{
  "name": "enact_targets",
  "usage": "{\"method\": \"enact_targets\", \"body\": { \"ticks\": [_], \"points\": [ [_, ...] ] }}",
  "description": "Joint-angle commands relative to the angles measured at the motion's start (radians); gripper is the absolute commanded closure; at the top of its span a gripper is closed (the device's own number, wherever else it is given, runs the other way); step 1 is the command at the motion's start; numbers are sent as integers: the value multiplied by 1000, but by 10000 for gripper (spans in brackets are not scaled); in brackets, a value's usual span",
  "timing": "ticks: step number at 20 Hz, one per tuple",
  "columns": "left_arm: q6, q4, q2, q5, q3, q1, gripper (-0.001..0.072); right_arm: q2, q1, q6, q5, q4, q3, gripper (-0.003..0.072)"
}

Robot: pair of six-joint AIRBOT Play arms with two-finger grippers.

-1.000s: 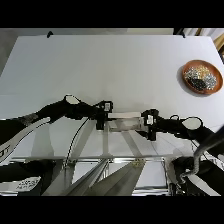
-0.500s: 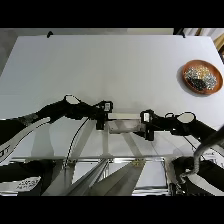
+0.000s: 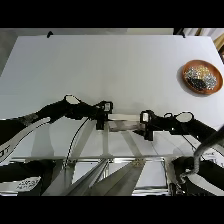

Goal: Fold the box and place the chain.

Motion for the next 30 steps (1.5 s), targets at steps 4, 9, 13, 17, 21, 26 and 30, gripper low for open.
{"method": "enact_targets", "body": {
  "ticks": [4, 9, 13, 17, 21, 26, 30],
  "points": [
    [-1, 0, -1, 1, 0, 0, 698, -29, 1, -23, -20, -6, 0, 170],
    [-1, 0, -1, 2, 0, 0, 698, -35, 1, -23, -26, 12, 3, 143],
    [-1, 0, -1, 1, 0, 0, 698, -54, 1, -11, 10, 54, 28, 130],
    [-1, 0, -1, 1, 0, 0, 698, -90, 1, -11, 31, 55, 32, 65],
    [-1, 0, -1, 1, 0, 0, 698, -90, 1, -11, 64, 97, 44, -20],
    [-1, 0, -1, 2, 0, 0, 698, -91, 0, 16, 71, 80, 54, 8],
    [-1, 0, -1, 2, 0, 0, 698, -117, 0, 27, 65, 30, 54, 149]
  ]
}}
